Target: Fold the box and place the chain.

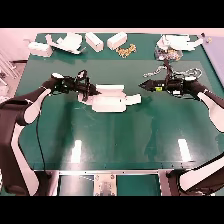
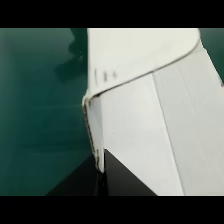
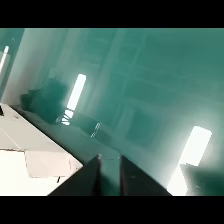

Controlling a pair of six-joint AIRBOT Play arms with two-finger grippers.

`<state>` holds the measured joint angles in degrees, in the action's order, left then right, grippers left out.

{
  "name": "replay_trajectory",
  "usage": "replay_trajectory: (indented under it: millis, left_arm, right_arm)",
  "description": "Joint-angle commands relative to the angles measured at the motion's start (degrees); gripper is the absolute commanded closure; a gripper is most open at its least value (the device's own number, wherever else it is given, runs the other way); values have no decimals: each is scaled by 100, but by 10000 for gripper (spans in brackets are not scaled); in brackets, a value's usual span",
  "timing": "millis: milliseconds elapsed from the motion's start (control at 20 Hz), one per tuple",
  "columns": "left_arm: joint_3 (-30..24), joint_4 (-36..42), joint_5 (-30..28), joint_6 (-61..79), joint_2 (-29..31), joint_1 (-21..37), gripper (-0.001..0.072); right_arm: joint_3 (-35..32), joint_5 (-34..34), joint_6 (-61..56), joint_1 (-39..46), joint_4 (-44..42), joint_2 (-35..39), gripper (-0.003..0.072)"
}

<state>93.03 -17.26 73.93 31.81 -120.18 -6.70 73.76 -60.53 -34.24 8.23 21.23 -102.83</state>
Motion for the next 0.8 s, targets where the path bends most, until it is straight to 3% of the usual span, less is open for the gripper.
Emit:
replay_trajectory:
  millis: [0,200,250,300,450,500,550,600,750]
  left_arm:
    - [-2,11,0,-2,-2,-2,689]
    - [-2,9,9,-2,-2,-2,688]
    - [-2,9,9,-2,-2,-2,688]
    - [-2,9,9,-2,-2,-2,688]
    - [-2,9,9,-2,-2,-2,689]
    - [-2,9,9,-2,-2,-2,689]
    - [-2,9,9,-2,-2,-2,688]
    - [-2,9,11,-2,-2,-2,688]
    - [-2,9,11,-2,-2,-2,688]
  right_arm:
    - [-7,-188,208,28,-125,157,578]
    - [-439,-155,503,-249,-107,1019,579]
    - [-667,-20,662,-352,-87,1309,616]
    - [-953,223,938,-483,-17,1637,673]
    - [-1867,1384,1106,-979,588,2581,670]
    - [-2146,1679,1196,-1176,811,2830,527]
    - [-2363,1895,1355,-1368,951,2977,270]
    - [-2562,2035,1589,-1587,1078,3047,69]
    - [-2892,2074,2702,-2138,1123,2944,69]
